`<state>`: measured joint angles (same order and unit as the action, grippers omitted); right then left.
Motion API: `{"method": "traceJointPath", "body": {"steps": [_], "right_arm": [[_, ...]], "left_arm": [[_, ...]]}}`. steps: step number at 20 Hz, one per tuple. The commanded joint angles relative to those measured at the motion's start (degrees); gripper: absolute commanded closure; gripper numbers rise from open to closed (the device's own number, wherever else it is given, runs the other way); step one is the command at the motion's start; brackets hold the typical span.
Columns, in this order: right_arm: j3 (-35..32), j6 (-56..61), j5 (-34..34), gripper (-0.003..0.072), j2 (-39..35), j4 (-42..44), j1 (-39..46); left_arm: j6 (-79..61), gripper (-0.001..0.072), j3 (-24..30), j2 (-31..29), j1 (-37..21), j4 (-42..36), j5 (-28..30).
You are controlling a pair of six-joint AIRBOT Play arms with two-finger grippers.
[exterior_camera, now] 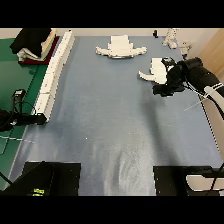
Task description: Fold the box.
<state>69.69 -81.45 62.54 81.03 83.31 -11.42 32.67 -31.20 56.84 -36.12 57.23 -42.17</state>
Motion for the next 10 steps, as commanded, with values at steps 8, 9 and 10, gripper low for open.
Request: {"method": "traceJointPath", "body": {"steps": [8,9,10], "right_arm": [[0.04,0.02,0.00,0.0670,0.02,0.02,0.02],[0.04,0.00,-0.02,0.0670,0.02,0.02,0.02],[0.04,0.00,0.00,0.0670,0.02,0.02,0.02]], "left_arm": [[6.73,0.0017,-5.40,-17.03,0.09,7.21,-20.90],[7.87,0.0017,-5.84,-19.21,0.13,6.45,-22.27],[9.05,0.0018,-5.92,-21.18,0.52,5.01,-22.60]]}}
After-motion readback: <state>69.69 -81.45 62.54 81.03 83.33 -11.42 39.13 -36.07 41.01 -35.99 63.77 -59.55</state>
